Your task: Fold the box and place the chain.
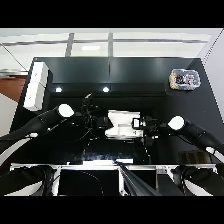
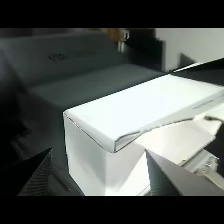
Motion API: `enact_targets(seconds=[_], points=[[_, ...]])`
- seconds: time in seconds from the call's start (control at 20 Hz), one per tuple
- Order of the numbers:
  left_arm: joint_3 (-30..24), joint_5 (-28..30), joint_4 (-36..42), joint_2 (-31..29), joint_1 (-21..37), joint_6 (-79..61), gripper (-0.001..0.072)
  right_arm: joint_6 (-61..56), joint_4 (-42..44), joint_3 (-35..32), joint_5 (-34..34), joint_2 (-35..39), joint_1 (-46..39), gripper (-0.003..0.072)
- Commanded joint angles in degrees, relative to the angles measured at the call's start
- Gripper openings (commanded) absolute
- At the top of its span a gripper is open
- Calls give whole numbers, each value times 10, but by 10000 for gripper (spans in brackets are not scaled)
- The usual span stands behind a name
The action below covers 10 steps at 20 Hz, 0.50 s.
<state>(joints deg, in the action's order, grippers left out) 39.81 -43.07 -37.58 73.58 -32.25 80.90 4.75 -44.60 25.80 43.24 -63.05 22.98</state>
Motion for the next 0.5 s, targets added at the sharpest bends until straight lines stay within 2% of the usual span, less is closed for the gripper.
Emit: enact_targets(seconds=[0.0,0.2,0.35,0.45], points=[[36,-3,-133,0,-33,118,640,0,0,0,0,0,1,536],[69,-39,-296,1,-71,280,630,0,0,0,-1,0,1,536],[87,-44,-342,6,-94,354,621,0,0,0,-2,0,1,536],[107,-68,-364,23,-109,384,617,0,0,0,-2,0,1,536]])
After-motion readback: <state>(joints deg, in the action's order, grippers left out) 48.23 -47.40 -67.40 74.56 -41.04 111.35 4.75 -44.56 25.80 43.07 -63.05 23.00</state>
